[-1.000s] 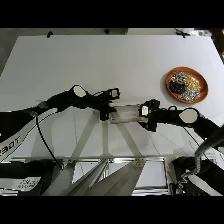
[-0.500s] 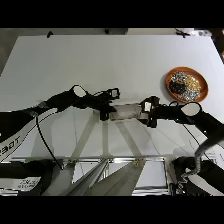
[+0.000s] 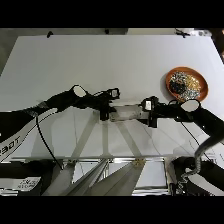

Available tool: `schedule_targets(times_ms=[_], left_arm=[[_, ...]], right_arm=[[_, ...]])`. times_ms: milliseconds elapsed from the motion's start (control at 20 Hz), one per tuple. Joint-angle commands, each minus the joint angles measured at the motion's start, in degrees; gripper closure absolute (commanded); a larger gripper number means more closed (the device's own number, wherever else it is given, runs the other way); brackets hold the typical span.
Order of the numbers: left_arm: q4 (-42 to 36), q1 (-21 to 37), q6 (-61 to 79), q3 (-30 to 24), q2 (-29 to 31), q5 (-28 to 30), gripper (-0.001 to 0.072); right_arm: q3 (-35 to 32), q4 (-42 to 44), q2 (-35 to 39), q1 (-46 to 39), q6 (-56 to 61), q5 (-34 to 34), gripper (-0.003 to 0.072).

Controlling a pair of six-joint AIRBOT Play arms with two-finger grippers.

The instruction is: Fold the box and place the chain.

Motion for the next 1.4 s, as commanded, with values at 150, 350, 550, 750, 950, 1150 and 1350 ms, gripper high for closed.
schedule_targets(times_ms=[150, 350, 550, 750, 950, 1150, 1350], left_arm=[[0.00, -0.02, 0.00, -0.02, 0.00, 0.02, 0.0698], [0.02, -0.02, 0.00, -0.02, 0.00, 0.02, 0.0698], [0.02, -0.02, 0.00, -0.02, 0.00, 0.04, 0.0698], [0.02, -0.02, 0.00, -0.02, 0.00, 0.02, 0.0698], [0.02, -0.02, 0.00, -0.02, 0.00, 0.02, 0.0698], [0.02, -0.02, 0.00, -0.02, 0.00, 0.02, 0.0698], [0.02, -0.02, 0.00, -0.02, 0.00, 0.04, 0.0698]], right_arm=[[2.05, 0.44, -4.52, -0.04, -4.87, 2.45, -0.0019], [3.13, -0.20, -5.84, -0.48, -4.83, 4.28, -0.0014], [3.15, -4.31, -5.70, -2.95, -3.43, 10.43, -0.0012], [3.15, -3.93, -4.79, -3.50, -2.23, 11.04, -0.0012], [3.15, -3.98, -4.76, -3.50, -1.22, 11.08, -0.0012], [3.15, -4.61, -4.79, -3.50, 1.53, 7.34, -0.0012], [3.15, -4.76, -4.85, -3.50, 1.64, 6.38, -0.0012]])
